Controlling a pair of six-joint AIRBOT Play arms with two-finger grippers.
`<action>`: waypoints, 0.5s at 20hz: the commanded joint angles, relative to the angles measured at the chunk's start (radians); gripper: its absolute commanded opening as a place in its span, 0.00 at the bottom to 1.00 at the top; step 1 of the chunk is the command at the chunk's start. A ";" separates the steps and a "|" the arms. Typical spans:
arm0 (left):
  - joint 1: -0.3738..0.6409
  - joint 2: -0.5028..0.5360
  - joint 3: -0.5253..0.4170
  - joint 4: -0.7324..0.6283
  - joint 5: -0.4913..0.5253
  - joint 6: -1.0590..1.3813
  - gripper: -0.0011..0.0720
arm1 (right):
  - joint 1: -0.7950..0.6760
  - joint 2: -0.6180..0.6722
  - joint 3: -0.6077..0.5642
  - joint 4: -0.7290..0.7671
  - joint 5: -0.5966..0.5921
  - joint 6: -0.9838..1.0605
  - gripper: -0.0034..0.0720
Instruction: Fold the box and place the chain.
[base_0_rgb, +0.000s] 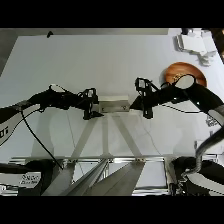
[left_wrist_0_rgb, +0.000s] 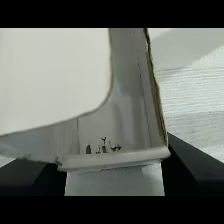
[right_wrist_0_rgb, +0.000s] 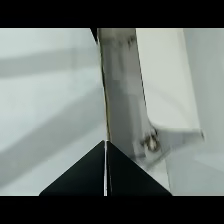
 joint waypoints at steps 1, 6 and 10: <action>0.000 0.000 0.001 0.000 0.000 0.001 0.45 | 0.046 -0.048 0.017 0.150 -0.107 0.006 0.06; 0.000 0.000 0.001 0.000 0.000 0.001 0.45 | 0.026 -0.169 0.124 0.307 -0.332 0.088 0.06; 0.000 0.000 0.001 0.000 0.000 0.001 0.45 | 0.027 -0.259 0.127 0.217 -0.394 0.093 0.06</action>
